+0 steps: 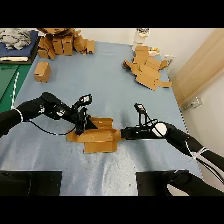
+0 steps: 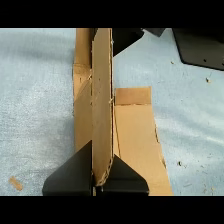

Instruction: Fold the box.

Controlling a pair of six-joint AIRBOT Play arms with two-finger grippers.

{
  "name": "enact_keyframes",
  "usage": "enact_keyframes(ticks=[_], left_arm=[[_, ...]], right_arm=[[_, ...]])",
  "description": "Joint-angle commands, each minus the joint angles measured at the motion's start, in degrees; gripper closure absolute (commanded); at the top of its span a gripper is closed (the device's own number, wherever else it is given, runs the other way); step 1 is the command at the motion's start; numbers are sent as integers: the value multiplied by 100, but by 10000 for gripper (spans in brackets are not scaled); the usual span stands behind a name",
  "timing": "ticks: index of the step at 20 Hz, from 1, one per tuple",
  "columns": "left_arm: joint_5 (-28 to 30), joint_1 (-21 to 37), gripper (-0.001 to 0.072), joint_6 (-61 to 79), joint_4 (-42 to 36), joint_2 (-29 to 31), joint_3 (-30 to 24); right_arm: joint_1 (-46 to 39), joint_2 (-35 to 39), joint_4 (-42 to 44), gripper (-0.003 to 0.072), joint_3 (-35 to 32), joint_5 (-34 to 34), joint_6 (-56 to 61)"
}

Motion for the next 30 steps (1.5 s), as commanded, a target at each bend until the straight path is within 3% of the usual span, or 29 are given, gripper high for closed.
enact_keyframes(ticks=[1,13,22,30], left_arm=[[-101,2,696,-24,20,-4,66],[-374,31,696,-170,68,-4,133],[-304,219,696,-175,44,-251,293],[-686,216,696,-411,72,-254,291]], right_arm=[[13,-46,-39,683,-2,-20,-13],[190,446,-109,682,0,-7,-52],[190,457,-142,683,0,-13,-57],[190,457,-186,682,0,-11,-210]])
